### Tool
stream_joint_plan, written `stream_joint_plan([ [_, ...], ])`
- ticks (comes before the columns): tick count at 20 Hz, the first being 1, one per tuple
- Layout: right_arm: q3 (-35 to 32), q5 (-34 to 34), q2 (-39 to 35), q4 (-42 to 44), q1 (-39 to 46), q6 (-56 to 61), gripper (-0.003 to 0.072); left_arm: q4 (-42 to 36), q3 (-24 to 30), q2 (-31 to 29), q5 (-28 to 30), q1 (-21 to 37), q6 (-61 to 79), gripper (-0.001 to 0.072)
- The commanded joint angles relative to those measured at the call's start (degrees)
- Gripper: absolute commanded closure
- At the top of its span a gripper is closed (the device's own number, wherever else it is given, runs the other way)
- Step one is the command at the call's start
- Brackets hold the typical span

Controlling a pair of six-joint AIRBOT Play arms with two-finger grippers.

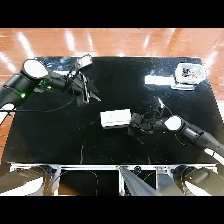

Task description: Fold the box and place the chain.

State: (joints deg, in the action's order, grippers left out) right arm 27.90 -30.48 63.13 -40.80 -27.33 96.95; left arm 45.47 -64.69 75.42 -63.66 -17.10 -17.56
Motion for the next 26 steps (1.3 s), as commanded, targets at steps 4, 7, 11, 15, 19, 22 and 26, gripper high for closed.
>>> stream_joint_plan([
  [4,1.75,0.76,0.07,0.07,1.27,-2.58,0.0647,4.66,1.68,6.25,3.52,-1.92,-3.04,0.0081],
  [7,1.75,0.04,0.07,-0.17,1.27,-2.71,0.0647,7.02,2.51,4.13,4.59,-2.29,-5.51,0.0081],
  [11,1.75,-0.07,0.07,-0.17,1.27,-2.78,0.0647,7.02,7.63,-3.19,12.35,-6.01,-6.73,0.0081],
  [15,1.75,-0.28,0.07,-0.20,1.27,-3.06,0.0647,6.34,15.19,-5.99,18.23,-9.33,-9.18,0.0082],
  [19,1.75,-0.63,0.07,-1.62,1.38,-3.08,0.0647,5.75,16.11,-2.34,19.28,-9.22,-8.79,0.0090],
  [22,1.75,-2.89,0.07,-1.73,4.15,-3.10,0.0647,2.82,16.11,-0.48,17.88,-9.29,-8.15,0.0090],
  [26,1.75,-5.88,0.07,-2.95,8.39,-3.17,0.0647,1.53,16.11,-0.02,15.58,-9.31,-8.13,0.0090],
])
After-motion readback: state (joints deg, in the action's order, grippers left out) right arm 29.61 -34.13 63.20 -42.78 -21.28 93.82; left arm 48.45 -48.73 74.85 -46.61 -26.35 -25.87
